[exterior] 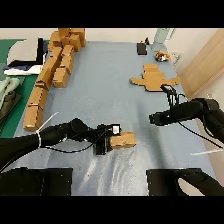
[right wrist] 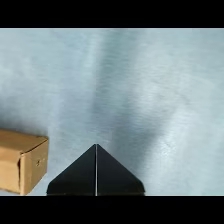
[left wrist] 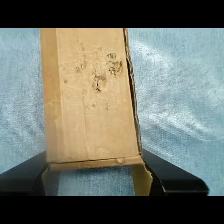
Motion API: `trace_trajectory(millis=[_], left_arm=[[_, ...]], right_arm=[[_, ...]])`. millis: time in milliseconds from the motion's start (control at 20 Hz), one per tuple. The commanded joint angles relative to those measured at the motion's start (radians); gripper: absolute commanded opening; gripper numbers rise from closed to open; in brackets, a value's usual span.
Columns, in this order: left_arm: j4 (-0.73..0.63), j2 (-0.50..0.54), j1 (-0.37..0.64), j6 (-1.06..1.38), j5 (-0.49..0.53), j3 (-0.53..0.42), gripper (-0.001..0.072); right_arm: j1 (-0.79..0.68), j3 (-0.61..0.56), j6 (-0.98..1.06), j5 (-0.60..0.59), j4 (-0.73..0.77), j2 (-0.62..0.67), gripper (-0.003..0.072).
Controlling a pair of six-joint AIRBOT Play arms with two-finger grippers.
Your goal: Fold the box.
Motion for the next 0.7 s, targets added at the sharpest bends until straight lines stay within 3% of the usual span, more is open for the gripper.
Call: trace_trajectory(millis=[0, 650], left_arm=[[0.0, 0.0, 0.0, 0.002, 0.004, 0.001, 0.0605], [-0.004, 0.034, 0.0, -0.011, -0.013, 0.003, 0.0605]], right_arm=[[-0.001, 0.003, 0.098, 0.036, -0.046, -0.043, 0.0003], [0.0, 0.003, 0.172, 0.078, -0.04, -0.055, 0.0003]])
